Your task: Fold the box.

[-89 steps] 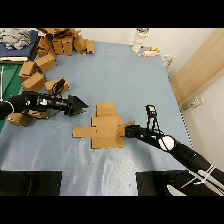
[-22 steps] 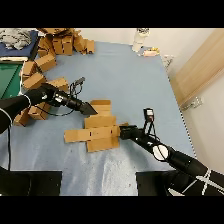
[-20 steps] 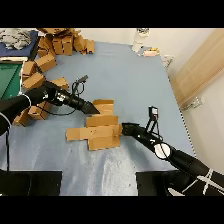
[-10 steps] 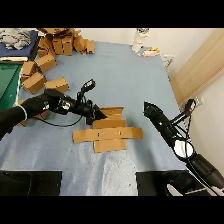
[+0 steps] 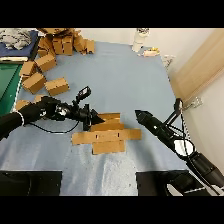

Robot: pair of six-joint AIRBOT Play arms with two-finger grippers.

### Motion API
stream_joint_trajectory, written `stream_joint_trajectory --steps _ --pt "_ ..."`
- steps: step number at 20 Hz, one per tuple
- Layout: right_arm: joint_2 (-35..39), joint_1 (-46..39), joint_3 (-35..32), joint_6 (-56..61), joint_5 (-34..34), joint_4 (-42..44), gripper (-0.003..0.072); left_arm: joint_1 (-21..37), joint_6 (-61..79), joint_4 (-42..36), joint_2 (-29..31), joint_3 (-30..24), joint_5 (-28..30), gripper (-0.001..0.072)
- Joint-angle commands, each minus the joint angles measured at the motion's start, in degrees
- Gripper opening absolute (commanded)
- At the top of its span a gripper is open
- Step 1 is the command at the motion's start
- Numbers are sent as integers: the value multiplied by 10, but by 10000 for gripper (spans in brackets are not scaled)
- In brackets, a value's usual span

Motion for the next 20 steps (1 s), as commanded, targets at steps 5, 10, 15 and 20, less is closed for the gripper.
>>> stream_joint_trajectory --steps 5,10,15,20 --pt "-3 0 10 0 103 -28 6 0 12 36 -4 -19 12 11" --pt "-3 0 10 0 109 -38 6 0 13 36 -4 -22 16 11" --pt "-3 0 10 0 109 -49 6 1 14 -21 1 -20 4 12" --pt "-3 0 10 0 107 -49 6 0 71 -36 8 6 12 11"
